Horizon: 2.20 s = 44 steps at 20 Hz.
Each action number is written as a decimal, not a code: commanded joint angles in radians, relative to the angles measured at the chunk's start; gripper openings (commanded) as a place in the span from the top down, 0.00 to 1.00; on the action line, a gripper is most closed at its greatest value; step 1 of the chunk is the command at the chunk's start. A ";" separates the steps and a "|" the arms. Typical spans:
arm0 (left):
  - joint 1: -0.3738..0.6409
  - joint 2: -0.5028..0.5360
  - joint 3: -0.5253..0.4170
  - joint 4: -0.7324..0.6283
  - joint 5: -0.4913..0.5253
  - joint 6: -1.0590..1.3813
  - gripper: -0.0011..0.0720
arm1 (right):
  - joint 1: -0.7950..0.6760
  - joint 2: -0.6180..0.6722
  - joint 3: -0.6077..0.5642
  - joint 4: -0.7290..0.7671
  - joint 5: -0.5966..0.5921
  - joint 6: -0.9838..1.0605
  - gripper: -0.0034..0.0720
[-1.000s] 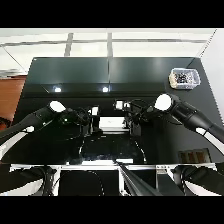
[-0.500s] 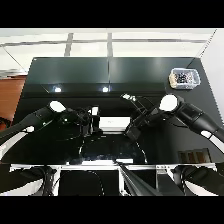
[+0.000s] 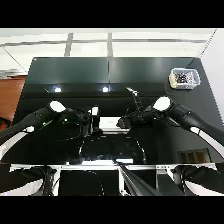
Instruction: Fold the box and place the chain.
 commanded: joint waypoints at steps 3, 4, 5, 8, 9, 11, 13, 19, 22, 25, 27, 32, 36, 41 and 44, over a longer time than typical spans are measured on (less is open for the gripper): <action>-0.001 -0.001 0.001 0.000 0.000 0.000 0.61 | -0.008 -0.037 0.002 -0.054 -0.013 0.022 0.94; -0.001 -0.001 0.001 0.000 0.000 0.000 0.61 | -0.013 -0.031 0.006 -0.048 0.008 0.015 0.94; -0.001 -0.001 0.001 0.000 0.000 0.000 0.61 | -0.023 -0.018 0.019 -0.048 0.048 -0.005 0.94; -0.001 0.000 0.001 0.000 0.000 -0.001 0.61 | -0.083 0.074 0.071 -0.065 0.193 -0.034 0.94; -0.001 0.000 0.001 0.000 0.000 -0.006 0.61 | -0.113 0.119 0.082 -0.082 0.228 -0.033 0.94; -0.001 0.016 0.001 0.008 0.000 -0.064 0.31 | -0.196 0.232 0.083 -0.130 0.285 -0.024 0.94; 0.000 0.058 0.003 0.046 -0.003 -0.134 0.01 | -0.283 0.323 0.083 -0.209 0.341 0.019 0.94; -0.014 0.227 0.086 0.198 -0.133 -0.500 0.01 | -0.451 0.435 0.082 -0.361 0.475 0.110 0.94; -0.082 0.153 0.184 0.196 -0.149 -0.604 0.01 | -0.450 0.434 0.080 -0.320 0.381 0.140 0.94; -0.154 0.028 0.281 0.196 -0.047 -0.604 0.01 | -0.450 0.434 0.080 -0.284 0.330 0.140 0.94; -0.185 -0.043 0.335 0.197 0.006 -0.620 0.01 | -0.450 0.434 0.080 -0.284 0.335 0.140 0.94; -0.210 -0.138 0.409 0.214 -0.167 -0.731 0.01 | -0.450 0.434 0.080 -0.301 0.366 0.140 0.94; -0.235 -0.139 0.410 0.266 -0.177 -0.731 0.01 | -0.450 0.434 0.080 -0.304 0.360 0.140 0.94; -0.268 -0.138 0.412 0.334 -0.193 -0.731 0.01 | -0.451 0.434 0.080 -0.303 0.360 0.140 0.94; -0.282 -0.138 0.413 0.378 -0.195 -0.734 0.01 | -0.450 0.434 0.080 -0.303 0.360 0.140 0.94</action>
